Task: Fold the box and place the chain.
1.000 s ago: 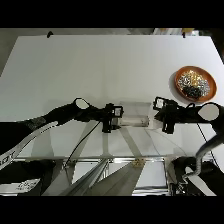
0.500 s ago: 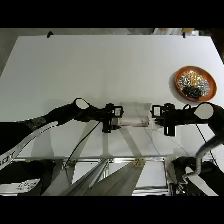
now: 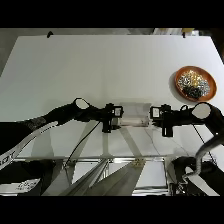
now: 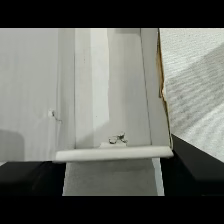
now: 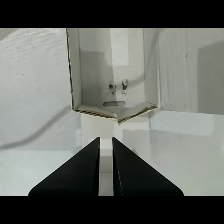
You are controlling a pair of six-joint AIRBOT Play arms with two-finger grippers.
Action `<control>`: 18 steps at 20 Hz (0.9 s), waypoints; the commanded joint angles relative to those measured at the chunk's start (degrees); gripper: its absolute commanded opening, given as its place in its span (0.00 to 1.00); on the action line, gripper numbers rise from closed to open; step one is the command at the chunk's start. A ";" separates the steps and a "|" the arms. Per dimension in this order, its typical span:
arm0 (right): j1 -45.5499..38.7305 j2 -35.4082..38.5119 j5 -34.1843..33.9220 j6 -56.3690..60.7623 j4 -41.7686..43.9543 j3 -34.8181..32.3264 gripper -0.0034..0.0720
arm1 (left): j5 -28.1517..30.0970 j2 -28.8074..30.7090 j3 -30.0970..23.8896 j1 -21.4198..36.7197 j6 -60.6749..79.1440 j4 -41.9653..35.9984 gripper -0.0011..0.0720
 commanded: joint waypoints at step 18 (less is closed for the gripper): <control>0.02 -0.13 -7.02 -11.58 12.04 -4.02 0.09 | -0.44 0.04 -0.02 0.02 0.02 0.02 0.22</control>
